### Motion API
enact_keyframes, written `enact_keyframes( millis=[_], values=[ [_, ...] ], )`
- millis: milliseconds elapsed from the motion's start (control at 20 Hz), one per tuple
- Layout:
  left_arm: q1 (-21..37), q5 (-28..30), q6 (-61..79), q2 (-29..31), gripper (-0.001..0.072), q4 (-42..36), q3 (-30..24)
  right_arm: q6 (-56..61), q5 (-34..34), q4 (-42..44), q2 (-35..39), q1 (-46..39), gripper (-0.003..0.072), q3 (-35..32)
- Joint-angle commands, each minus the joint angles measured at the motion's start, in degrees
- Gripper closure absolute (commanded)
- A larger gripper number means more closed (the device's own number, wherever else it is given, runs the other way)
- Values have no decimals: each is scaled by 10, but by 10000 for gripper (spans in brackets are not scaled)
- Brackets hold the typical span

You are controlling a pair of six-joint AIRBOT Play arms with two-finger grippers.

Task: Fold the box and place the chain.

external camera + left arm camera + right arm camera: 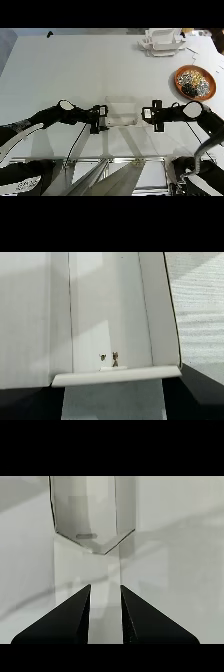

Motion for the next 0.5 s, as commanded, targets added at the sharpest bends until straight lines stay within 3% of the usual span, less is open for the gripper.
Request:
enact_keyframes(
  millis=[0,450],
  values=[
    [0,0,0,0,438,0,0,-137,-2,106,-54,-21,484,-12],
    [0,0,0,0,438,0,0,-149,-23,134,-112,-21,511,-12]
  ],
)
